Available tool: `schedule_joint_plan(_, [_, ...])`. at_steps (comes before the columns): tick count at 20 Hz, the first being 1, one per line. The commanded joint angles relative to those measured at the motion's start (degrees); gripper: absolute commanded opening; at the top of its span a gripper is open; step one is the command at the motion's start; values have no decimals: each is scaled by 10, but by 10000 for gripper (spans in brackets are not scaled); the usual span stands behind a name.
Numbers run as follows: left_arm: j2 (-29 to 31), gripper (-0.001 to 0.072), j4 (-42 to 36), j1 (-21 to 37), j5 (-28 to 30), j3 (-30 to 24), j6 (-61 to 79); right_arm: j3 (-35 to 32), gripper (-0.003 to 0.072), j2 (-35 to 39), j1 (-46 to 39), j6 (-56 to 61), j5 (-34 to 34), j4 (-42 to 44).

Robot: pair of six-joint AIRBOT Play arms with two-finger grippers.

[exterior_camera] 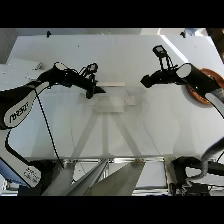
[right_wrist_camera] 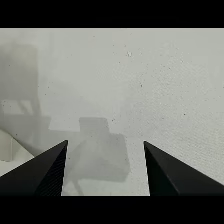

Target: Fold the box and place the chain.

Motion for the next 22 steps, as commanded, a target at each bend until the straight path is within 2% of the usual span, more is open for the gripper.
schedule_joint_plan(1, [-1,14,3,0,2,0,0,1,523,0,0,0,0,0])
schedule_joint_plan(15, [-1,14,3,0,2,0,0,1,522,0,0,0,-1,0])
schedule_joint_plan(19, [-1,14,3,0,2,0,0,1,520,0,1,0,-29,2])
schedule_joint_plan(22, [-1,14,3,0,2,0,0,3,521,19,2,-47,0,2])
